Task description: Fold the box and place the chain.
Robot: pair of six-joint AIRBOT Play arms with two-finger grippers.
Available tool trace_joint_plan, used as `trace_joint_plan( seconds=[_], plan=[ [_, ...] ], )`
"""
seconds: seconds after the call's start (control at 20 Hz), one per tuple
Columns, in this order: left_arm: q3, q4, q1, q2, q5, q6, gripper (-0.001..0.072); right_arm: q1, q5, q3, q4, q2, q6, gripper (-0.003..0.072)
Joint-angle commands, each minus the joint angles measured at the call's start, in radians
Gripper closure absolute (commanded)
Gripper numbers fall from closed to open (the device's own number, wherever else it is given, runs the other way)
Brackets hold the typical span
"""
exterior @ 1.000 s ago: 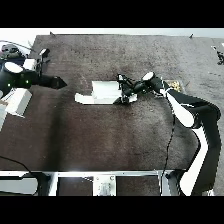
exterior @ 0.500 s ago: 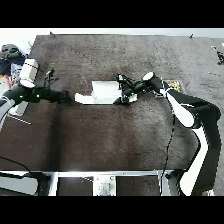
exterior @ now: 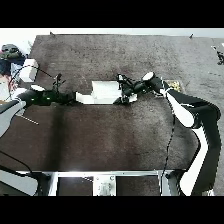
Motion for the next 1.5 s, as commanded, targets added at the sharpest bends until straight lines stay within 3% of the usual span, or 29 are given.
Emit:
trace_joint_plan(
  seconds=[0.0, 0.1, 0.15, 0.2, 0.25, 0.55, 0.65, 1.15, 1.45],
  plan=[
    [0.023, -0.107, -0.013, -0.009, -0.015, 0.066, 0.0698, 0.001, 0.0, 0.0, 0.0, 0.0, 0.0, 0.0287],
    [0.052, -0.109, -0.013, -0.009, -0.041, 0.079, 0.0695, 0.001, 0.0, 0.0, 0.0, 0.0, 0.0, 0.0287],
    [0.06, -0.114, -0.015, -0.009, -0.054, 0.079, 0.0652, 0.001, 0.0, 0.0, 0.0, 0.0, 0.0, 0.0287],
    [0.065, -0.123, -0.023, -0.009, -0.068, 0.079, 0.0408, 0.001, 0.0, 0.0, 0.0, 0.0, 0.0, 0.0287],
    [0.068, -0.128, -0.031, -0.009, -0.075, 0.081, 0.0339, 0.001, 0.0, 0.0, 0.0, 0.0, 0.0, 0.0287],
    [0.103, -0.125, -0.087, -0.009, -0.077, 0.093, 0.0353, 0.001, 0.0, 0.0, 0.0, 0.0, 0.0, 0.0287],
    [0.116, -0.119, -0.094, -0.009, -0.084, 0.084, 0.0275, 0.001, 0.0, 0.0, 0.0, 0.0, 0.0, 0.0287],
    [0.146, -0.061, -0.148, -0.009, -0.061, -0.011, 0.0274, 0.001, 0.0, 0.0, 0.0, 0.0, 0.0, 0.0287],
    [0.229, 0.139, -0.208, -0.009, -0.046, -0.25, 0.0276, 0.001, 0.0, 0.0, 0.0, 0.0, 0.0, 0.0287]
  ],
)
